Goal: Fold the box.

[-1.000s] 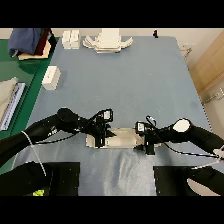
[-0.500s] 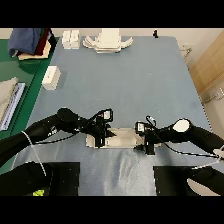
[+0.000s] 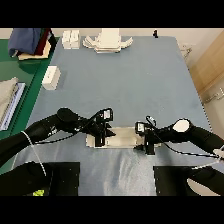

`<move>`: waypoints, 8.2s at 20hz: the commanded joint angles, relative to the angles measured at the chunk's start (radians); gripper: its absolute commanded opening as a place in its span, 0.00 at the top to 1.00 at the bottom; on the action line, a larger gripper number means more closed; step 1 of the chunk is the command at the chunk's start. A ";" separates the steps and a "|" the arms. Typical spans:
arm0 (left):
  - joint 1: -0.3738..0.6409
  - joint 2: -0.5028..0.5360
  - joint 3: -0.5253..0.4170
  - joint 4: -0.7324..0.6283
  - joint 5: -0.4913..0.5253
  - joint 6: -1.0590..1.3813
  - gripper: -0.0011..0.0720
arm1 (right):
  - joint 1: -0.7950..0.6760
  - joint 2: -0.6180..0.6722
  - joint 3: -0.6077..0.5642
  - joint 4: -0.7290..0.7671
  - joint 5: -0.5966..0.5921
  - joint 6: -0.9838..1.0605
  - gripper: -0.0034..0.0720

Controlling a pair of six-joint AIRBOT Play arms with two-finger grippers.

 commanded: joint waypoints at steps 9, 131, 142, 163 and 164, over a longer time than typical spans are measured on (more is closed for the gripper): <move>0.000 0.000 0.001 -0.010 -0.007 0.000 0.97 | 0.000 -0.001 0.001 0.000 0.000 0.000 0.27; -0.094 0.047 -0.100 0.080 0.148 -0.122 0.15 | 0.000 -0.001 0.001 0.000 0.000 0.000 0.27; -0.093 0.157 -0.086 0.375 0.092 -0.452 0.85 | 0.000 -0.001 0.001 0.000 0.000 0.000 0.27; 0.012 0.295 -0.123 0.805 0.012 -2.178 0.97 | 0.000 -0.001 0.001 0.000 0.000 0.000 0.27; 0.012 0.263 -0.123 0.750 0.026 -2.140 0.97 | 0.000 -0.001 0.001 0.000 0.000 0.000 0.27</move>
